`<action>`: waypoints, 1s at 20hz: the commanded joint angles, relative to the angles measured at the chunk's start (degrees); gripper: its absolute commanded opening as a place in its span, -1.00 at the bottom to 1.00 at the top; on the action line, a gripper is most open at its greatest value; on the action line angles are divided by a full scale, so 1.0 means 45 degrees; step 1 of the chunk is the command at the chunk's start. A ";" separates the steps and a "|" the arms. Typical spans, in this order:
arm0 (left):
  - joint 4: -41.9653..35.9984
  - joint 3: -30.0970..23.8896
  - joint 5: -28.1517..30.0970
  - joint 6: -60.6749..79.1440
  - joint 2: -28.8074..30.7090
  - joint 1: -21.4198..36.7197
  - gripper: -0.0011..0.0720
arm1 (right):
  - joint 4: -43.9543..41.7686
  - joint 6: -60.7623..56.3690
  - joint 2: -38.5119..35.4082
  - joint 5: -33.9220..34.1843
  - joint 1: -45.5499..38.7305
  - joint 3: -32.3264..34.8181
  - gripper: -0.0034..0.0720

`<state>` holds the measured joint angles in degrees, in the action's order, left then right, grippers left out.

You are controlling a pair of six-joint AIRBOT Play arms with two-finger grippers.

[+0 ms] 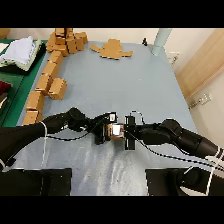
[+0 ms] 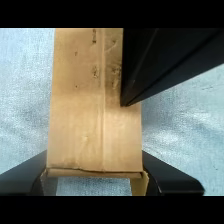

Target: Fold the box.

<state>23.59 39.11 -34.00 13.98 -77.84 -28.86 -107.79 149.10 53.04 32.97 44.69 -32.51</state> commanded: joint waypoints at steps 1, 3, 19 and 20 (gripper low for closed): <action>0.0000 0.0005 -0.0005 0.0000 -0.0005 0.0005 0.46 | 0.0005 -0.0044 0.0189 0.0015 0.0005 -0.0005 -0.88; 0.0000 0.0005 0.0000 0.0000 -0.0005 0.0005 0.46 | 0.0010 -0.0087 0.0233 0.0015 0.0005 -0.0005 -0.88; 0.0000 0.0005 -0.0005 0.0000 -0.0005 0.0005 0.45 | 0.0355 -0.0262 -0.0515 0.0005 -0.0019 -0.0010 -0.88; 0.0000 0.0005 -0.0005 0.0000 -0.0005 0.0005 0.45 | 0.0457 -0.0287 -0.0724 0.0010 -0.0019 -0.0010 -0.88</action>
